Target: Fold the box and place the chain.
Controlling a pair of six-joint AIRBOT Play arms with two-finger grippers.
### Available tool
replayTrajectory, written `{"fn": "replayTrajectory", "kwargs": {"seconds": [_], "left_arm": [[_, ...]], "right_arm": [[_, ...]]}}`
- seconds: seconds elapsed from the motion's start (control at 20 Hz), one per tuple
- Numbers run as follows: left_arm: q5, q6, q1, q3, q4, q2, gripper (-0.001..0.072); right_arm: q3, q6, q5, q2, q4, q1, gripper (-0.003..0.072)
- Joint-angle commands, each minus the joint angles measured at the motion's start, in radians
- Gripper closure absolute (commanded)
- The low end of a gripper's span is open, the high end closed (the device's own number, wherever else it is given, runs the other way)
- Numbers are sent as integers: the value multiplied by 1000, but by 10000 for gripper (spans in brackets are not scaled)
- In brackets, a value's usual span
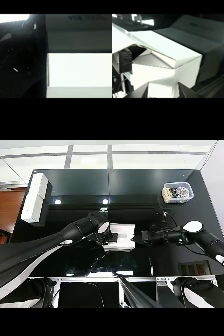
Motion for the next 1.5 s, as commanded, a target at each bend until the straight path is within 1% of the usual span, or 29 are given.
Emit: {"fn": "replayTrajectory", "kwargs": {"seconds": [0.0,0.05,0.15,0.3,0.4,0.55,0.65,0.8,1.0,1.15,1.3,1.35,1.45], "left_arm": [[3,0,1,0,0,0,683],[3,0,0,0,0,0,683],[3,0,1,0,0,0,683],[3,0,0,0,0,0,683],[3,0,1,0,0,0,683],[3,0,1,0,0,0,683],[3,0,1,0,0,0,683],[3,0,1,0,0,0,683],[6,0,1,0,0,0,683],[8,0,1,0,0,0,683],[8,0,1,0,0,0,683],[8,0,1,0,0,0,683],[8,0,1,0,1,0,683]], "right_arm": [[28,75,-80,0,-34,82,285],[38,100,-101,0,-58,102,285],[67,189,-120,0,-160,141,285],[105,327,-119,0,-321,187,285],[118,387,-120,0,-388,214,285],[129,449,-106,0,-447,235,285],[130,463,-114,0,-449,240,343],[135,505,-137,-10,-453,254,344],[208,625,-132,-95,-568,315,355],[295,795,-82,-174,-723,371,354],[372,903,-10,-236,-835,424,355],[399,937,22,-257,-872,442,374],[442,1017,71,-282,-949,476,382]]}}
